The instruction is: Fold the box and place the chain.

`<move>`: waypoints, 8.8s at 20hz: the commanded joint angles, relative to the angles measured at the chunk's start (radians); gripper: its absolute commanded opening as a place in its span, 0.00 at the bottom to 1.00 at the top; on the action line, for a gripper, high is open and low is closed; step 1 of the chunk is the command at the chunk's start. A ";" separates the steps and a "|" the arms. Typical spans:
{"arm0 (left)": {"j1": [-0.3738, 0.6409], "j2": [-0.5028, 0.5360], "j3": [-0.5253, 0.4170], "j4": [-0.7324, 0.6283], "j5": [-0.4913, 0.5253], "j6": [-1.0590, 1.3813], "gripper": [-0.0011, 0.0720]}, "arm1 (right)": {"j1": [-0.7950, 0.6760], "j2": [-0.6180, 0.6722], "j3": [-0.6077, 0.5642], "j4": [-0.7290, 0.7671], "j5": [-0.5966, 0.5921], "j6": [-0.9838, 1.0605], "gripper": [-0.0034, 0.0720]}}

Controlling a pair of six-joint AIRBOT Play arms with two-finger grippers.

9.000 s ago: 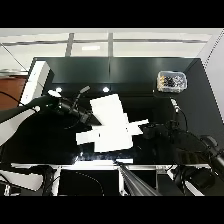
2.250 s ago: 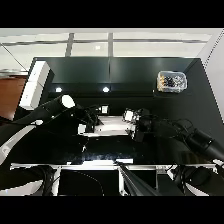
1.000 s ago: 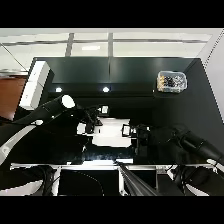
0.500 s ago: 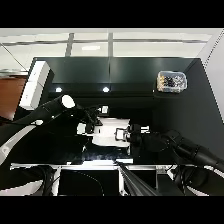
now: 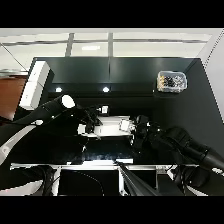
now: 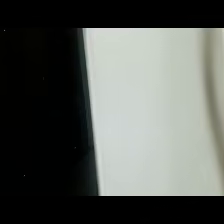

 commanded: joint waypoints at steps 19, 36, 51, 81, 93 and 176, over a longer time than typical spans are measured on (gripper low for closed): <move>0.000 0.001 0.000 -0.002 -0.002 0.000 0.05 | -0.105 -0.046 -0.004 0.373 0.062 -0.361 0.99; 0.000 0.001 0.002 -0.002 0.003 -0.040 0.05 | -0.126 -0.159 -0.003 0.613 -0.090 -0.719 0.99; -0.023 0.019 -0.002 0.002 -0.002 -0.124 0.05 | -0.120 -0.213 -0.003 0.612 -0.038 -0.747 0.99; -0.033 0.018 -0.042 0.027 0.051 -0.130 0.05 | -0.160 -0.208 0.014 0.592 -0.084 -0.747 0.99; -0.033 0.018 -0.042 0.024 0.051 -0.130 0.05 | -0.156 -0.230 0.020 0.611 -0.104 -0.747 0.99; 0.072 0.263 -0.256 0.019 0.014 0.062 0.99 | -0.152 -0.234 0.021 0.610 -0.084 -0.742 0.77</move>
